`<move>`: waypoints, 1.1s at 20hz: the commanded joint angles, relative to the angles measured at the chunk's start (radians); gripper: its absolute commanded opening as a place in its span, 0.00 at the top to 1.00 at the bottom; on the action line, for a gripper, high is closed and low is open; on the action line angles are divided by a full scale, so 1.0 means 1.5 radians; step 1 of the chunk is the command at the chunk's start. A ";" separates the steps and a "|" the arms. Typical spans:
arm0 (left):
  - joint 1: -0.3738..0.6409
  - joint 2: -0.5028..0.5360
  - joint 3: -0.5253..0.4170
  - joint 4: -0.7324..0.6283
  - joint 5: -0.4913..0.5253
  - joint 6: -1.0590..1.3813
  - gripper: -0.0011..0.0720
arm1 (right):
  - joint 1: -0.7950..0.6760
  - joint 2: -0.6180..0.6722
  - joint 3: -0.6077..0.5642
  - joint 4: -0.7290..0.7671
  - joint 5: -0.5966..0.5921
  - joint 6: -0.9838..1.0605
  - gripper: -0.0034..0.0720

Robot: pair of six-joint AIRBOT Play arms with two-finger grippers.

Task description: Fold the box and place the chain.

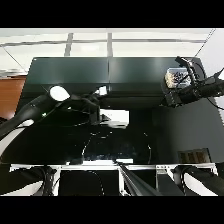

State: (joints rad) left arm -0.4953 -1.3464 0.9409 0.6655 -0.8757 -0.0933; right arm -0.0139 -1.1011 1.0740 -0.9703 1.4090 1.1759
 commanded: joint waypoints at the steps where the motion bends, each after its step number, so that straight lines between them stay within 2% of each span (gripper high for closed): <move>1: -0.045 -0.093 0.084 0.002 -0.019 -0.051 0.01 | -0.001 0.002 0.000 -0.004 0.001 0.002 0.94; 5: -0.046 -0.151 0.122 -0.008 -0.032 -0.109 0.01 | -0.001 0.002 0.000 -0.005 0.001 0.002 0.94; 17: -0.046 -0.153 0.124 0.036 -0.109 -0.105 0.02 | -0.001 0.002 0.000 -0.007 0.003 0.002 0.93; 22: -0.048 -0.153 0.132 0.107 -0.142 -0.025 0.02 | -0.001 0.002 0.000 -0.007 0.006 0.002 0.93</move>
State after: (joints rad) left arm -0.5652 -1.5745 1.1313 0.7593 -1.0557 -0.1989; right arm -0.0147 -1.0988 1.0740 -0.9810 1.4139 1.1782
